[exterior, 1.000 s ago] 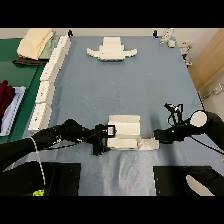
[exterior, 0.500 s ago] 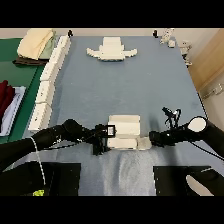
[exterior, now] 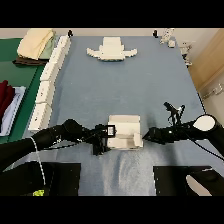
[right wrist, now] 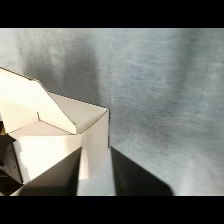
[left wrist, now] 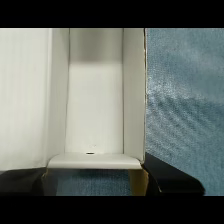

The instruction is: Fold the box.

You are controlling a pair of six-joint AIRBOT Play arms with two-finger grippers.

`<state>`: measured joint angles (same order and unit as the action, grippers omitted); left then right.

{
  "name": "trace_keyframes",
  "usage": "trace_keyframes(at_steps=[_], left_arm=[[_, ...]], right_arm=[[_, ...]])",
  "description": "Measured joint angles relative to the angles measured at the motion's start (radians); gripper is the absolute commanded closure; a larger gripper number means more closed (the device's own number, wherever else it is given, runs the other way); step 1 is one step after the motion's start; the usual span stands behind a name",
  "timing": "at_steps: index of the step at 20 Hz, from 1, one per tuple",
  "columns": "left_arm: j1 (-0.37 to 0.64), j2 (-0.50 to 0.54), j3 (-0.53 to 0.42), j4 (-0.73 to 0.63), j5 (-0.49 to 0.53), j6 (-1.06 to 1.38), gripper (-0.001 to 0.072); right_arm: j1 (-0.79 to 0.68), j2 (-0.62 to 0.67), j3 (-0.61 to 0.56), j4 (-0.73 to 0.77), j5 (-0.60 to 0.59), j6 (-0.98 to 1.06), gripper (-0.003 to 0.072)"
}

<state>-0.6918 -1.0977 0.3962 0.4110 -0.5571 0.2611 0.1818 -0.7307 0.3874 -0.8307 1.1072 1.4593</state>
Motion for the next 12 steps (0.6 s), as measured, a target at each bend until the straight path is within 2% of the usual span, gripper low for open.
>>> trace_keyframes(at_steps=[4,8,12], left_arm=[[0.000,0.000,0.000,0.000,0.000,0.000,0.0195],[0.000,0.000,0.000,0.000,0.000,0.000,0.0195],[0.000,0.000,0.000,0.000,0.000,0.000,0.0195]], right_arm=[[0.028,-0.020,0.005,0.028,0.002,-0.002,0.0243],[0.120,-0.069,0.022,0.042,-0.040,0.004,0.0243],[0.247,-0.126,0.092,-0.081,-0.085,0.129,0.0244]])
